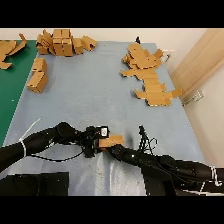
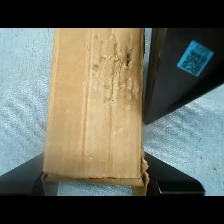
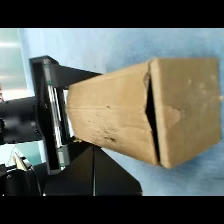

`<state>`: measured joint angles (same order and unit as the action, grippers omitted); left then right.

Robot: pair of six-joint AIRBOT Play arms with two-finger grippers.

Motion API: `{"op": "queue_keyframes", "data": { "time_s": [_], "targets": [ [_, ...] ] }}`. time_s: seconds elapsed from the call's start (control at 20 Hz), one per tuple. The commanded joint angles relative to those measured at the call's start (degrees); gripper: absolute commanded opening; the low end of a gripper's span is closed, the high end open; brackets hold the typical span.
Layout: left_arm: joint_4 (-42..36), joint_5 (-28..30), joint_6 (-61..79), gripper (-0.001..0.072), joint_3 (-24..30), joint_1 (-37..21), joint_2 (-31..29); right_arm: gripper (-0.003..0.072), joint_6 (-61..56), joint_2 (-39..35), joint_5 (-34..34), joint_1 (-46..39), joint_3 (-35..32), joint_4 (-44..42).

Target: Fold the box.

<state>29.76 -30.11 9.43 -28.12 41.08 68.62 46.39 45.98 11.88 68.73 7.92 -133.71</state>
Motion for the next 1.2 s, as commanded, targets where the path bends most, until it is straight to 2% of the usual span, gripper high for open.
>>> {"op": "queue_keyframes", "data": {
  "time_s": [0.0, 0.2, 0.5, 1.15],
  "targets": [
    [0.0, 0.0, 0.0, 0.0362, 0.0, 0.0, 0.0, 0.0, -0.1, 1.2, -0.3, 0.0, 0.0, 0.0],
    [0.0, 0.0, 0.0, 0.0362, 0.0, 0.0, 0.0, 0.0, -0.1, 1.3, -0.3, 0.1, 0.2, 0.0],
    [0.0, 0.0, 0.0, 0.0362, 0.0, 0.0, 0.0, 0.0, -0.1, -2.5, 0.2, 1.6, 0.9, 0.0],
    [0.0, 0.0, 0.0, 0.0362, 0.0, 0.0, 0.0, 0.0, -0.1, 1.7, 0.5, -1.2, 0.9, 0.0]
  ]
}}
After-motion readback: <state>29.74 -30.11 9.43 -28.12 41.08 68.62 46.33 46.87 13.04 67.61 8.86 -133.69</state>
